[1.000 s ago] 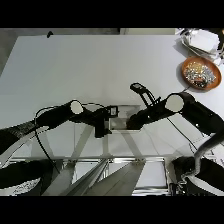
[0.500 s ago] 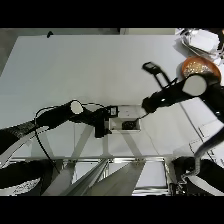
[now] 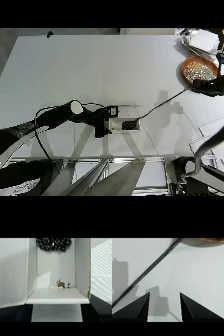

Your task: Fold the box and place the chain.

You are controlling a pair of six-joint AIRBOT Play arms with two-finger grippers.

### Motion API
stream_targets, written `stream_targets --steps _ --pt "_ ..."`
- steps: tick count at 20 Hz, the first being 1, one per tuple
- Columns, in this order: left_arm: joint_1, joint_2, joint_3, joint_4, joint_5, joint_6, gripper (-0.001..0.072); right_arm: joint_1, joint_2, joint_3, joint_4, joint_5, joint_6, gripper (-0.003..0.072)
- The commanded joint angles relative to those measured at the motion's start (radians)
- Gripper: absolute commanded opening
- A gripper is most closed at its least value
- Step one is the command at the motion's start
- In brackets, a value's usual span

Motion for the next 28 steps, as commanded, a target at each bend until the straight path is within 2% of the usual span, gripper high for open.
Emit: stream_targets --steps 1,8,9,12,14,15,16,17,19,22,25,28 --pt "0.0 0.0 0.0 0.0 0.0 0.0 0.0286 -0.058 -0.133 -0.002 0.046 -0.18 0.005 0.0411" --pt "0.0 0.0 0.0 0.0 0.0 0.0 0.0286 -0.034 -0.296 -0.002 0.135 -0.379 0.02 0.0402" --pt "0.0 0.0 0.0 0.0 0.0 0.0 0.0286 -0.034 -0.303 -0.002 0.15 -0.403 0.02 0.0382" --pt "0.0 0.0 0.0 0.0 0.0 0.0 0.0286 -0.034 -0.307 -0.002 0.154 -0.481 0.019 0.0246" --pt "0.0 0.0 0.0 0.0 0.0 0.0 0.0286 -0.034 -0.307 -0.002 0.154 -0.527 0.017 0.0204" --pt "0.0 0.0 0.0 0.0 0.0 0.0 0.0286 -0.034 -0.307 -0.002 0.155 -0.531 0.017 0.0136" --pt "0.0 0.0 0.0 0.0 0.0 0.0 0.0286 -0.034 -0.307 -0.002 0.154 -0.524 0.017 0.0057" --pt "0.0 0.0 0.0 0.0 0.0 0.0 0.0286 -0.034 -0.307 -0.002 0.155 -0.507 0.017 0.0015" --pt "0.0 0.0 0.0 0.0 0.0 0.0 0.0286 -0.034 -0.301 -0.002 0.181 -0.452 0.009 0.0015" --pt "0.0 0.0 0.0 0.0 0.0 0.0 0.0286 -0.029 -0.232 -0.002 0.33 -0.319 -0.171 0.0015" --pt "0.0 0.0 0.0 0.0 0.0 0.0 0.0286 -0.016 -0.072 -0.002 0.461 -0.164 -0.323 0.0015" --pt "0.0 0.0 0.0 0.0 0.0 0.0 0.0286 0.024 0.145 -0.002 0.552 -0.042 -0.333 0.0015"
